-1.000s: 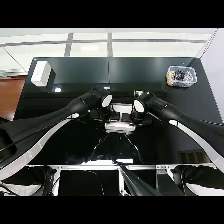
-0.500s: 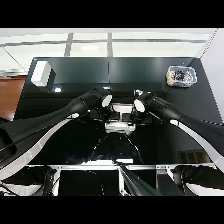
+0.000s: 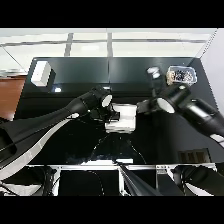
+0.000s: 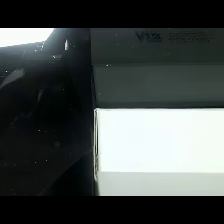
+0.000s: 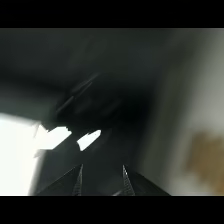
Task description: Fold the box and place the chain.
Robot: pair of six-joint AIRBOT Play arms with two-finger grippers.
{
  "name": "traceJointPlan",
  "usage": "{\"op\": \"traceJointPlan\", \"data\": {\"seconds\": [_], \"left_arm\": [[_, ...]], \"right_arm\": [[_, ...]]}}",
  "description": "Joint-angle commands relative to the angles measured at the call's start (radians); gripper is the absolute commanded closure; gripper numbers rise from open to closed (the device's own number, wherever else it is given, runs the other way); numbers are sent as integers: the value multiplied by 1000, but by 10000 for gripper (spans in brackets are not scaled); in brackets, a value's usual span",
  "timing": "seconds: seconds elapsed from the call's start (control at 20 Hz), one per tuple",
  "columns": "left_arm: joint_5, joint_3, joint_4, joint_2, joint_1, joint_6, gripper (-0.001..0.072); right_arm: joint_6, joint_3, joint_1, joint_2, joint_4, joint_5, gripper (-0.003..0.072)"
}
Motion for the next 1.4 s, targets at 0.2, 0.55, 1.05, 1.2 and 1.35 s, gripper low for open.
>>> {"op": "traceJointPlan", "data": {"seconds": [0.2,0.55,1.05,1.2,1.35], "left_arm": [[-3,0,0,0,0,0,685],[-4,0,0,0,0,0,685],[0,0,0,0,0,0,685],[-1,0,0,0,0,0,685],[0,0,0,0,0,0,686]], "right_arm": [[81,-80,-425,-32,-169,-542,-27],[-108,375,-692,-496,128,-347,-19],[-120,910,-793,-964,354,-161,151],[-121,917,-793,-983,369,-137,530],[-209,987,-793,-966,367,-67,671]]}}
